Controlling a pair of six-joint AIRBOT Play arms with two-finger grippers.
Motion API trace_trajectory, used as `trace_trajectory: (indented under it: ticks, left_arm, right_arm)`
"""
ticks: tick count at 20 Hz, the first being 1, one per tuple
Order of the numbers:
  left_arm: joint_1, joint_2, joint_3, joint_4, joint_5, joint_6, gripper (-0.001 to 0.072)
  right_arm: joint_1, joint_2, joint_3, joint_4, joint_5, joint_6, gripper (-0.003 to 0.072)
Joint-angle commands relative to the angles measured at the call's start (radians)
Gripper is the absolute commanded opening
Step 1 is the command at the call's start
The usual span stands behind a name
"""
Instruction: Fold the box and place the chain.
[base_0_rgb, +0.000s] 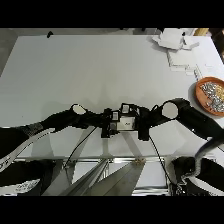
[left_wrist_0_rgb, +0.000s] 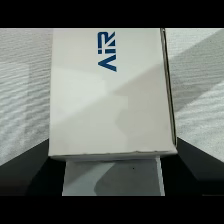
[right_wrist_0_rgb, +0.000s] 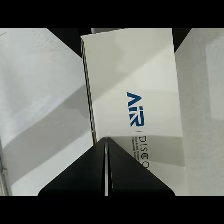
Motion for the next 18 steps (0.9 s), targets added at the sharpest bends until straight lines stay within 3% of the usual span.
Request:
trace_trajectory:
  ticks: [1, 5, 9, 14, 18]
  left_arm:
    - [0.0, 0.0, 0.0, 0.0, 0.0, 0.0, 0.0206]
    - [0.0, 0.0, 0.0, 0.0, 0.0, 0.0, 0.0206]
    - [0.0, 0.0, 0.0, 0.0, 0.0, 0.0, 0.0206]
    - [0.0, 0.0, 0.0, 0.0, -0.001, 0.0, 0.0206]
    - [0.0, 0.0, 0.0, 0.0, 0.0, 0.0, 0.0206]
  right_arm:
    - [-0.001, -0.001, -0.003, -0.006, 0.0, 0.0, 0.0019]
    - [-0.001, 0.008, 0.003, -0.006, 0.013, 0.019, 0.0019]
    - [-0.001, 0.063, 0.075, -0.041, 0.026, 0.17, 0.002]
    - [-0.039, 0.118, 0.117, -0.185, 0.08, 0.353, 0.0019]
    - [-0.211, 0.114, 0.116, -0.372, 0.227, 0.509, 0.0019]
